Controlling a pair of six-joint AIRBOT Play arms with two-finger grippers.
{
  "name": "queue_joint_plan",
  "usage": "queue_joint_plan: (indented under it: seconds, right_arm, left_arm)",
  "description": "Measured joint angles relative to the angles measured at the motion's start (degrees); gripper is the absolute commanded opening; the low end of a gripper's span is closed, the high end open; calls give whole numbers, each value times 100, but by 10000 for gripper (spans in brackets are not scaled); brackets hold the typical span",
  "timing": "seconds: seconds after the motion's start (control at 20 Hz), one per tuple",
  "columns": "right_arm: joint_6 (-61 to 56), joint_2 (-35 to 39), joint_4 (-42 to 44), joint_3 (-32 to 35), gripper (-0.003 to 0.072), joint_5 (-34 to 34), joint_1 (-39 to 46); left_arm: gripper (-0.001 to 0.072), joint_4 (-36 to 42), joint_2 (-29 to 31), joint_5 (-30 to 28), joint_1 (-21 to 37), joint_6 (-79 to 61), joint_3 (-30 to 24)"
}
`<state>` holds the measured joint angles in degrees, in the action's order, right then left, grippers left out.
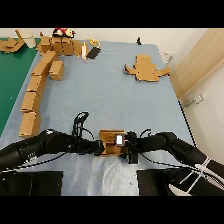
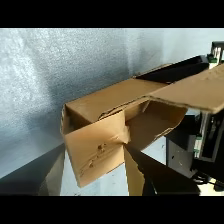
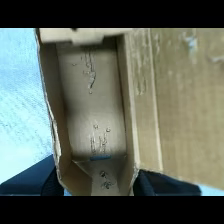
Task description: Fold the box.
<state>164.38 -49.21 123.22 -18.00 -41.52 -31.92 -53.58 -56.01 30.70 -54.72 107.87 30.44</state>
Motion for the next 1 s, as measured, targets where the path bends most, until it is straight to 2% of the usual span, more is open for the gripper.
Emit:
queue_joint_plan:
  seconds: [0.55,0.8,1.0]
  right_arm:
    - [0,0,0,0,412,2,0]
    - [-2,0,0,0,412,0,0]
    - [-4,-2,7,2,412,9,0]
  left_arm:
    - [524,-2243,-699,990,-627,2144,1040]
    - [524,-2806,-970,1528,-870,2966,1362]
    - [524,-2994,-1058,1722,-1045,3279,1482]
